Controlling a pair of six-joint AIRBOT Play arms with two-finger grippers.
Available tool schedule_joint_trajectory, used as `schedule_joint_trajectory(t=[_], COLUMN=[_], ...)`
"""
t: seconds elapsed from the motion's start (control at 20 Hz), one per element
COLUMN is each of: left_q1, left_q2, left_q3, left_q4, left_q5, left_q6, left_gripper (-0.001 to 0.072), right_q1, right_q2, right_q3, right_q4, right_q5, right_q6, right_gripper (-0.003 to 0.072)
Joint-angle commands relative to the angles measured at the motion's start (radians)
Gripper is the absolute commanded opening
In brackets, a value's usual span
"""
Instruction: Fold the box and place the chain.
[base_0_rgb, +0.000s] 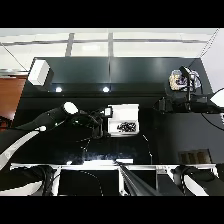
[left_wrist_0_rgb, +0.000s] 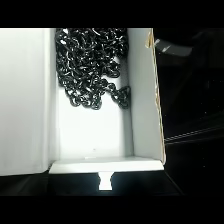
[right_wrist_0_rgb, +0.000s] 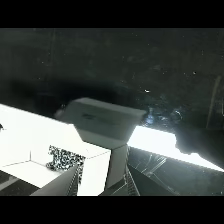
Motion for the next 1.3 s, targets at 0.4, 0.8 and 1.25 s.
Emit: schedule_joint_trajectory(t=[0.4,0.8,1.25], left_q1=[0.011,0.011,0.011], left_q2=[0.000,-0.001,-0.001], left_q3=[0.000,0.000,0.000], left_q4=[0.008,0.008,0.008], left_q5=[0.014,0.015,0.015], left_q6=[0.002,0.002,0.002], left_gripper=[0.0461,0.0433,0.0434], right_q1=[0.047,0.053,0.053], right_q2=[-0.001,-0.291,-0.446], right_q3=[0.001,0.112,0.169], right_q4=[-0.015,0.057,0.430], right_q5=[-0.109,-0.212,0.196], right_q6=[-0.025,-0.275,-1.111], right_gripper=[0.0710,0.0706,0.0706])
